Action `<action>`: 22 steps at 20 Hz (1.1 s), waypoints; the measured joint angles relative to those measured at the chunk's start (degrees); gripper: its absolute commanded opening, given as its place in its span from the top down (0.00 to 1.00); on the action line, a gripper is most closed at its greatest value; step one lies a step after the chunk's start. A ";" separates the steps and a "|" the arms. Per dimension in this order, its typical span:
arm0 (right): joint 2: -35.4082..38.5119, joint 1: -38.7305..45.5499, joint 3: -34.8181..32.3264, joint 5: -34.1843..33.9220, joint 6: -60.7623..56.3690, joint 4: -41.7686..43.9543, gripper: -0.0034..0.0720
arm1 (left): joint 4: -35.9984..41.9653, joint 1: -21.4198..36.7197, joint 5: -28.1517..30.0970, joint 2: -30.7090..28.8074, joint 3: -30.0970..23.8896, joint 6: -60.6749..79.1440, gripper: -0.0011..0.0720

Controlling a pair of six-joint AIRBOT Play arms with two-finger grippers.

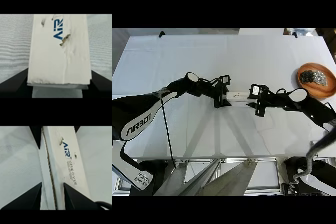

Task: Fold the box and place the chain.

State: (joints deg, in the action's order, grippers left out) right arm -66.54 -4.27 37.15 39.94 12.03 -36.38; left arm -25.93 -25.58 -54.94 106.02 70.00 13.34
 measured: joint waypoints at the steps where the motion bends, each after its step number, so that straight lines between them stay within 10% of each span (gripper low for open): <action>1: 0.33 -0.02 0.00 -0.07 -0.20 0.07 0.55 | 0.00 0.00 0.00 0.00 0.00 0.00 0.77; 8: 1.44 0.00 0.04 -0.37 -4.66 0.50 0.59 | -0.02 0.00 0.02 0.00 0.00 0.07 0.77; 11: 1.53 0.00 0.48 0.07 -12.41 3.50 0.94 | -0.02 0.00 0.02 0.00 0.00 0.11 0.77; 22: -4.74 0.00 1.11 -1.27 -50.45 18.69 0.95 | -0.02 0.00 0.04 0.00 0.00 0.13 0.77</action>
State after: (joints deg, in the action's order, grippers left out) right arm -71.29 -4.27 38.26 38.68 -38.41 -17.69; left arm -25.96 -25.58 -54.89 106.02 70.00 13.47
